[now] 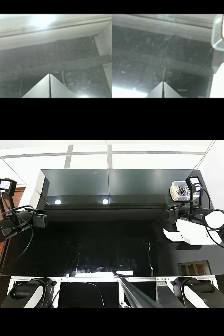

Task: Fold the box and place the chain.

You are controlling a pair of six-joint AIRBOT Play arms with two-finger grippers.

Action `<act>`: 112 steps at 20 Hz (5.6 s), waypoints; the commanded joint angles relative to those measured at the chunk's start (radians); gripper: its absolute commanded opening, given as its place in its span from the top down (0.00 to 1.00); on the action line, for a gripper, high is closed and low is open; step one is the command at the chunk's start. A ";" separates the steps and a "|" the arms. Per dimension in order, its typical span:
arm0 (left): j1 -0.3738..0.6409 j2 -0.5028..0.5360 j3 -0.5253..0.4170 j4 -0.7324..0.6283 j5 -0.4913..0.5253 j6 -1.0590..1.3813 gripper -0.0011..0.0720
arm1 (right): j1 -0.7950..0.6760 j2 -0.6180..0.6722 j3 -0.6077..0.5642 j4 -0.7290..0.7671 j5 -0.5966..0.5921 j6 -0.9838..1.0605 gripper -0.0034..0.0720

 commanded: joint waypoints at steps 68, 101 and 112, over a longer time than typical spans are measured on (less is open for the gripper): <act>-0.001 -0.251 0.000 -0.150 -0.080 -0.036 0.01 | -0.675 -0.512 0.463 0.363 0.749 -0.386 0.94; -0.169 -1.297 0.692 -0.794 -0.784 0.703 0.20 | 0.087 -0.087 -0.463 1.444 -0.035 -0.934 0.94; -0.197 -1.362 0.792 -0.739 -0.825 0.698 0.73 | 0.087 -0.087 -0.463 1.398 -0.035 -0.934 0.94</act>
